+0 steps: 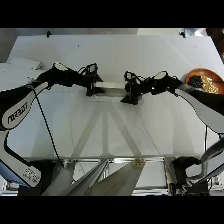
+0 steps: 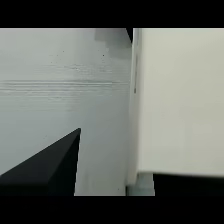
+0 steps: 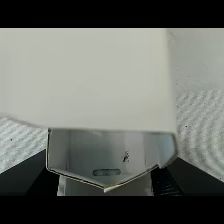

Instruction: Fold the box and place the chain.

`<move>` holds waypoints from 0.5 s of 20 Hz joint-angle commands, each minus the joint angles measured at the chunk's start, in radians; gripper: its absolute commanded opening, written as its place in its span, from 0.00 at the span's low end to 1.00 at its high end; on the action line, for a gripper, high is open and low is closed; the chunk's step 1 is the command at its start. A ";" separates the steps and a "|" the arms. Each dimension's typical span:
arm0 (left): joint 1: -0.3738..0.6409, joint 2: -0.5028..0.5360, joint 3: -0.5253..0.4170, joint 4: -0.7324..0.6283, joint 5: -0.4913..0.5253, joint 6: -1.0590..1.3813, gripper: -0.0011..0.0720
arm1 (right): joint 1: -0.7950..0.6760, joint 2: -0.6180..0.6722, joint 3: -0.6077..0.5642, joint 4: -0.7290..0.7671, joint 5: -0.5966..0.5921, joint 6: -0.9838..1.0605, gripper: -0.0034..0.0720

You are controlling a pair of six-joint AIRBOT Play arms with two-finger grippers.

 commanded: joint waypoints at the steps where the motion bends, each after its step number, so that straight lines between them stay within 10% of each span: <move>1: 0.045 0.028 0.000 0.006 -0.040 0.000 0.68 | 0.000 -0.001 0.001 0.000 -0.002 -0.001 0.66; 6: 0.140 0.064 0.000 0.035 -0.148 -0.004 0.67 | 0.000 -0.001 0.001 0.000 -0.002 -0.001 0.66; 10: 0.175 0.138 0.000 0.113 -0.283 -0.046 0.03 | 0.000 0.000 0.001 0.000 -0.002 -0.001 0.66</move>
